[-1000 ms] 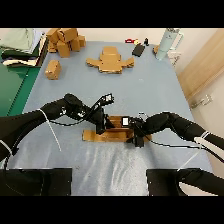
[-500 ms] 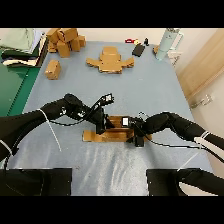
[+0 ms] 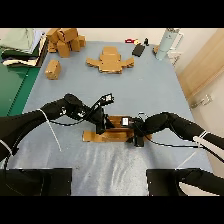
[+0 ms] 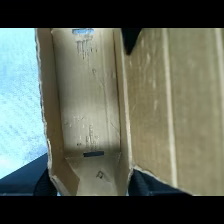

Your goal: Fold the box.

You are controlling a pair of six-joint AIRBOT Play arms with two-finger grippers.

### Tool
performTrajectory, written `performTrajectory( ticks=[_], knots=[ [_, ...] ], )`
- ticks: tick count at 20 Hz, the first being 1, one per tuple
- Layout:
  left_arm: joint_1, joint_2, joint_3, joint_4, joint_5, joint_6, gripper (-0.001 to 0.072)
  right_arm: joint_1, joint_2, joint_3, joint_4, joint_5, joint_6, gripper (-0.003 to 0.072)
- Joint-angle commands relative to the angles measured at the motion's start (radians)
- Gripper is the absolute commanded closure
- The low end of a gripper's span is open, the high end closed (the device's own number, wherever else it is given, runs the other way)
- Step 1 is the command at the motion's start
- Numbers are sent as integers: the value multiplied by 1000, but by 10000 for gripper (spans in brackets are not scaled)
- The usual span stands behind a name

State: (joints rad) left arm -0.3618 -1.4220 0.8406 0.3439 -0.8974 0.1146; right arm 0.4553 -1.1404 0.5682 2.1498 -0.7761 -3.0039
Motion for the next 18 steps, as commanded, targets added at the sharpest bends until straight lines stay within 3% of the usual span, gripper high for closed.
performTrajectory(
  ticks=[1,3,5,14,16,18],
  knots=[
    [0,0,0,0,0,0,696,1,-1,0,0,2,0,181],
    [0,0,0,0,0,0,696,1,1,0,1,2,0,152],
    [0,0,0,0,0,0,696,1,3,0,10,0,2,-27],
    [0,0,0,0,0,0,696,0,69,1,8,2,3,-18],
    [0,0,0,0,0,0,696,0,63,0,0,8,3,76],
    [0,0,0,0,0,0,696,0,42,0,-23,8,3,94]
  ],
)
